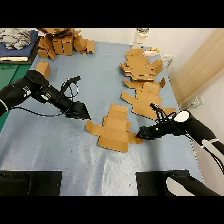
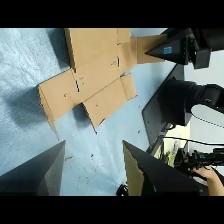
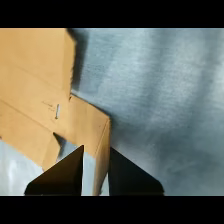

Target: Fold the box.

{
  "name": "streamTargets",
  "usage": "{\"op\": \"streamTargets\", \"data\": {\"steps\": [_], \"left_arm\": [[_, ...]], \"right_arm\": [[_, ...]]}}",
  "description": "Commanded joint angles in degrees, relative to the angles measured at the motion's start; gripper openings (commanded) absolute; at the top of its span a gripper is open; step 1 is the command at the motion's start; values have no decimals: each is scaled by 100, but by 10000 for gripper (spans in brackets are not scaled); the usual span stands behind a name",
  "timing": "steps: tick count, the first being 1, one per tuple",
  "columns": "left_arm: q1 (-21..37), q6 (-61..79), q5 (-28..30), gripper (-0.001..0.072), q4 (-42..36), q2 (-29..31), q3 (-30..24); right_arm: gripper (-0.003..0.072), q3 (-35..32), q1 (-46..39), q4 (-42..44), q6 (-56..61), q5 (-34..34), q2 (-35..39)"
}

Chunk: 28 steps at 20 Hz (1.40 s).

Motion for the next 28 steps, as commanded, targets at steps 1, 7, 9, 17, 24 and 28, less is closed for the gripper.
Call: {"op": "streamTargets", "data": {"steps": [1, 7, 9, 17, 24, 28], "left_arm": [[0, 15, -15, 533, 101, -4, -9], [0, 61, -55, 533, 129, -4, -9], [4, 129, -55, 533, 127, -4, -9], [901, 671, -372, 532, -566, -221, -9], [1130, 1974, -787, 536, -1956, -1510, 24], [1095, 2380, -654, 536, -1982, -2059, 282]], "right_arm": [[236, -7, 13, 7, -20, -232, -402], [223, -7, 131, 520, -398, -343, -581], [81, -7, 131, 782, -627, -258, -581], [2, -9, 133, 1873, -1729, 208, -33], [2, -11, 417, 1797, -2037, -129, 1008], [2, -11, 1032, 1648, -1744, -490, 1021]]}}
